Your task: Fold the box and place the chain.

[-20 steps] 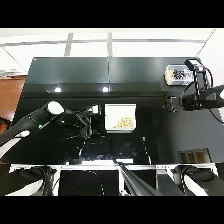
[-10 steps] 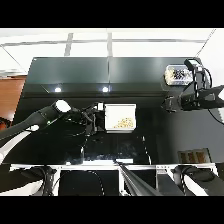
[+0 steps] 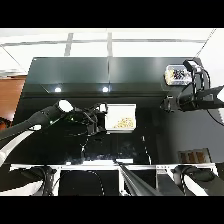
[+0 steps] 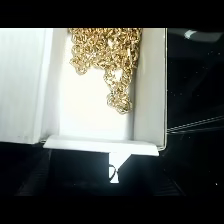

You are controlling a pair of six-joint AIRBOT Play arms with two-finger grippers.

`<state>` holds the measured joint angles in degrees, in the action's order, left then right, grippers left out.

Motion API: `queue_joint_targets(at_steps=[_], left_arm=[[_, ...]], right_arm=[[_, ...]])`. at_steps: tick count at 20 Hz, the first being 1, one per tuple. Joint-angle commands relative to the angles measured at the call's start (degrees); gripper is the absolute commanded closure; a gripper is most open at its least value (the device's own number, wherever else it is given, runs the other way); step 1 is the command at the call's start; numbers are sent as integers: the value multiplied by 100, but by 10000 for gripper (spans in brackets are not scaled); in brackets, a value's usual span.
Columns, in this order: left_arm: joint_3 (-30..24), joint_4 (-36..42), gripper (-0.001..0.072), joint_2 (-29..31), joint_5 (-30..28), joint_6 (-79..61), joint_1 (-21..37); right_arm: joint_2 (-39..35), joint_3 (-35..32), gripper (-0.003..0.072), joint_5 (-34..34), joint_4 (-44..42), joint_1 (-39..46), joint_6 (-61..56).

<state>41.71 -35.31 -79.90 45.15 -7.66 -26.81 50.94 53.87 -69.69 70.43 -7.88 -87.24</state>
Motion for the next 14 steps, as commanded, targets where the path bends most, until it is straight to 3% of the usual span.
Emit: queue_joint_targets(at_steps=[1,4,11,12,14], left_arm=[[83,4,-5,-52,17,-153,-15],[210,-9,-5,-157,282,-162,-79],[330,-70,-2,-293,72,-249,-166],[330,-70,33,-293,4,-247,-181],[330,-70,295,-293,2,-249,-181]], right_arm=[[4,-2,217,57,-11,-4,0],[4,-11,217,48,-11,-4,2],[4,-22,217,289,7,-48,2],[9,-39,217,372,0,-63,2],[46,-114,217,601,-11,-131,2]])
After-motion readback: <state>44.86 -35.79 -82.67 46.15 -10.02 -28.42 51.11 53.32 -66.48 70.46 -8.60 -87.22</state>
